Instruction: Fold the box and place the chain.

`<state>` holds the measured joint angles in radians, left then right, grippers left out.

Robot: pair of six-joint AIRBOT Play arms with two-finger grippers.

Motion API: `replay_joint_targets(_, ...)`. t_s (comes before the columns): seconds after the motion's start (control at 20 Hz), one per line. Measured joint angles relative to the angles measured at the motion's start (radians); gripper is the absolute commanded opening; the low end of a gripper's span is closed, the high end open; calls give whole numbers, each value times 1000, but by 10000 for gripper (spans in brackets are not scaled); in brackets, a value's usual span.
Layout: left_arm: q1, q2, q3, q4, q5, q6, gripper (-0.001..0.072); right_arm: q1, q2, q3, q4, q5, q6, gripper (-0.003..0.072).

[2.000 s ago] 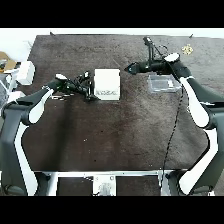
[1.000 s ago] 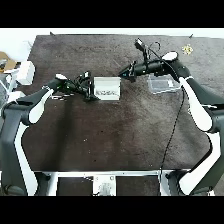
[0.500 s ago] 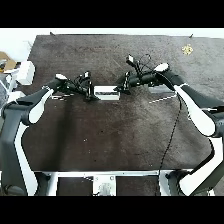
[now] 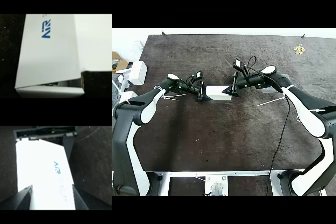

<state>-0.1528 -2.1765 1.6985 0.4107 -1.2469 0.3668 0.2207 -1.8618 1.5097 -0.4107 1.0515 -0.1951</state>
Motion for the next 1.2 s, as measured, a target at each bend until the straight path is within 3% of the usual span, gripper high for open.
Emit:
replay_joint_targets(0.3, 0, 0, 0, 0, 0, 0, 395, 9, 17, -58, 23, -14, 19, 552)
replay_joint_targets(0.35, 0, 0, 0, 0, 0, 0, 395, 9, 21, -72, 35, -17, 8, 413)
replay_joint_targets(0.4, 0, 0, 0, -1, 0, 0, 395, 10, 24, -85, 49, -17, -12, 383)
replay_joint_targets(0.6, 0, 0, 0, -1, 0, 0, 395, 13, 29, -108, 101, -6, -115, 410)
replay_joint_targets(0.65, 0, 0, 0, -1, 0, 0, 395, 16, 27, -110, 108, -4, -137, 530)
replay_joint_targets(0.7, 0, 0, 0, -1, 0, 0, 395, 18, 21, -111, 112, -2, -160, 545)
replay_joint_targets(1.05, 0, 0, 0, 0, 0, 0, 395, 23, -12, -115, 129, -11, -259, 508)
replay_joint_targets(1.2, 0, 0, 0, 0, -3, 0, 395, 9, 26, -114, 134, 63, -254, 506)
